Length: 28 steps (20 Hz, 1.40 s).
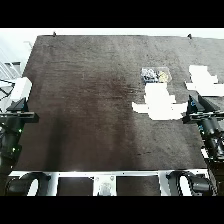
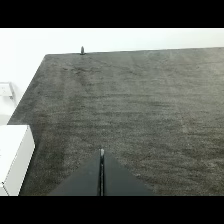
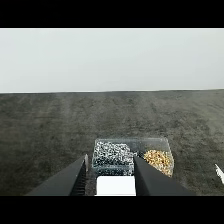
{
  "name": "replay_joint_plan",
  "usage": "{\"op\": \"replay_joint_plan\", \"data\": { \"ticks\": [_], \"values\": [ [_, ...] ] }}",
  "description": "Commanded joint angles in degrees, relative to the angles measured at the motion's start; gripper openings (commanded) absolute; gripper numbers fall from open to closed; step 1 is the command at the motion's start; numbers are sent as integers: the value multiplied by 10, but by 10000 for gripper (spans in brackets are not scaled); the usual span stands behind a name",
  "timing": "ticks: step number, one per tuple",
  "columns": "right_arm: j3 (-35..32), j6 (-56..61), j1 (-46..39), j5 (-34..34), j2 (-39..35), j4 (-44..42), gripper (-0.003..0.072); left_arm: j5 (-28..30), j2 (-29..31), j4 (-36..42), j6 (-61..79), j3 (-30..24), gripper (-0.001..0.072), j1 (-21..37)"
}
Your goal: Fold the box and place the chain.
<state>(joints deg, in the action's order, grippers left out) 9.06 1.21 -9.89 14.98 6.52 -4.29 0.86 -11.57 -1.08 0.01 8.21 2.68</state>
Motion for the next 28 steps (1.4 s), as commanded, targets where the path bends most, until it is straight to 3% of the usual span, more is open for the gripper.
{"op": "replay_joint_plan", "data": {
  "ticks": [1, 5, 8, 10, 13, 16, 18, 19, 20, 21, 26, 28],
  "values": [
    [0, 0, 0, 0, 0, 0, 334, 0, 0, 0, 0, 0, 21, 0],
    [4, 19, 0, -2, 0, -1, 381, 0, 0, 0, 0, 0, 21, 0],
    [32, 27, 0, -66, 16, 0, 372, 0, 0, 0, 0, 0, 21, 0],
    [73, 30, -3, -111, 78, 0, 376, 0, 0, 0, 0, 0, 21, 0],
    [161, 40, -37, -91, 240, 0, 404, 0, 0, 0, 0, 0, 21, 0],
    [252, 132, -126, 84, 412, 42, 409, 0, 0, 0, 0, 0, 21, 0],
    [325, 274, -204, 243, 518, 193, 408, 0, 0, 0, 0, 0, 21, 0],
    [368, 338, -241, 320, 565, 277, 430, 0, 0, 0, 0, 0, 21, 0],
    [409, 384, -271, 379, 603, 335, 552, 0, 0, 0, 0, 0, 21, 0],
    [455, 411, -298, 435, 640, 375, 557, 0, 0, 0, 0, 0, 21, 0],
    [694, 520, -350, 601, 807, 551, 557, 0, 0, 0, 0, 0, 21, 0],
    [774, 524, -349, 643, 868, 573, 557, 0, 0, 0, 0, 0, 21, 0]
  ]
}}
